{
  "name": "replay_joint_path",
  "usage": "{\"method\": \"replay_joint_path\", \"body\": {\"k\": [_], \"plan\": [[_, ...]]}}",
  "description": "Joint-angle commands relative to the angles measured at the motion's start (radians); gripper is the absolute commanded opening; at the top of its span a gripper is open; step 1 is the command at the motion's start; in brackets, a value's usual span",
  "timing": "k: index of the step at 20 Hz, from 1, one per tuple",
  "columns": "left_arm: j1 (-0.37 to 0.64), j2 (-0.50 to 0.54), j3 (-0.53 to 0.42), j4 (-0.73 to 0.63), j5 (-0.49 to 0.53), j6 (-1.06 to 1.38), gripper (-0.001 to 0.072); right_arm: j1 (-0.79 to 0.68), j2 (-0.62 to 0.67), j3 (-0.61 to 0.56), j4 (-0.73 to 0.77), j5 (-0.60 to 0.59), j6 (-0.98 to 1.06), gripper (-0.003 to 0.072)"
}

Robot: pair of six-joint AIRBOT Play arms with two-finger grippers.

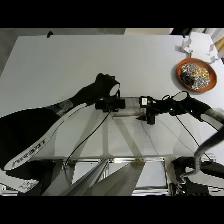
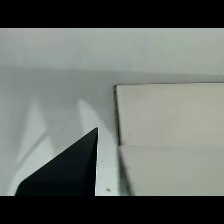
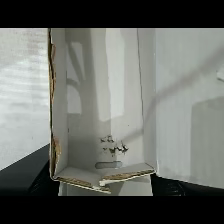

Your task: Fold the box and place the chain.

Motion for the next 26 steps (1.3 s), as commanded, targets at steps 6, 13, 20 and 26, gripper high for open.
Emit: {"method": "replay_joint_path", "body": {"k": [6, 13, 20, 26], "plan": [[0.107, 0.192, 0.001, -0.005, -0.142, 0.534, 0.0234, 0.000, 0.000, 0.000, 0.000, 0.000, 0.000, 0.0457], [0.230, 0.291, -0.098, -0.035, -0.148, 1.183, 0.0523, 0.000, 0.000, 0.000, 0.000, 0.000, 0.000, 0.0457], [0.280, 0.293, -0.481, -0.507, 0.282, 2.331, 0.0695, 0.000, 0.000, 0.000, 0.000, 0.000, 0.000, 0.0457], [0.294, 0.188, -0.540, -0.839, 0.405, 2.556, 0.0702, 0.000, 0.000, 0.000, 0.001, 0.000, 0.000, 0.0457]]}}
